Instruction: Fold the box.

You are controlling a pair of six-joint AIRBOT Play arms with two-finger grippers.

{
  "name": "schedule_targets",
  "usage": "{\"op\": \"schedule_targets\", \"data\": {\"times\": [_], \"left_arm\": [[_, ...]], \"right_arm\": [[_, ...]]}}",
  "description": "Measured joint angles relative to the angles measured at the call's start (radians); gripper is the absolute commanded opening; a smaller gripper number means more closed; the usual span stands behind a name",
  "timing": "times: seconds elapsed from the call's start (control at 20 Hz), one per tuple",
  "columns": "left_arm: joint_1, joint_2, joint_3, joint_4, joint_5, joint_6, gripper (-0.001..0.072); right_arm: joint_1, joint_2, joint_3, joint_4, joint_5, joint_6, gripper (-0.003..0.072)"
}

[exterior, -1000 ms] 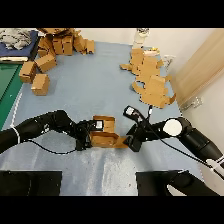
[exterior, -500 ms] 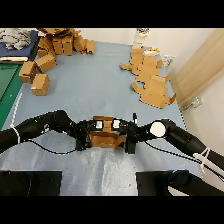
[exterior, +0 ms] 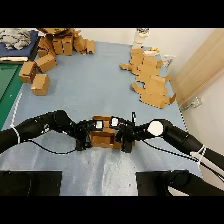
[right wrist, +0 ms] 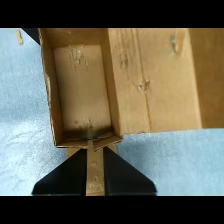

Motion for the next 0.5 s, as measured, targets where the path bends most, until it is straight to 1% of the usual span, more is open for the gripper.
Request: {"op": "schedule_targets", "data": {"times": [0.35,0.4,0.45,0.5], "left_arm": [[0.000,0.000,0.000,-0.004,0.000,0.000,0.0588],[0.000,0.000,0.000,-0.005,0.000,0.000,0.0589],[0.000,0.000,0.000,-0.005,0.000,0.000,0.0588],[0.000,0.000,0.000,-0.005,0.000,0.000,0.0588]], "right_arm": [[0.000,-0.011,0.000,0.072,-0.014,-0.006,0.0095],[0.000,-0.019,0.000,0.088,-0.017,-0.006,0.0115],[0.000,-0.027,0.000,0.101,-0.017,-0.006,0.0206],[0.000,-0.035,0.000,0.112,-0.017,-0.006,0.0248]]}}
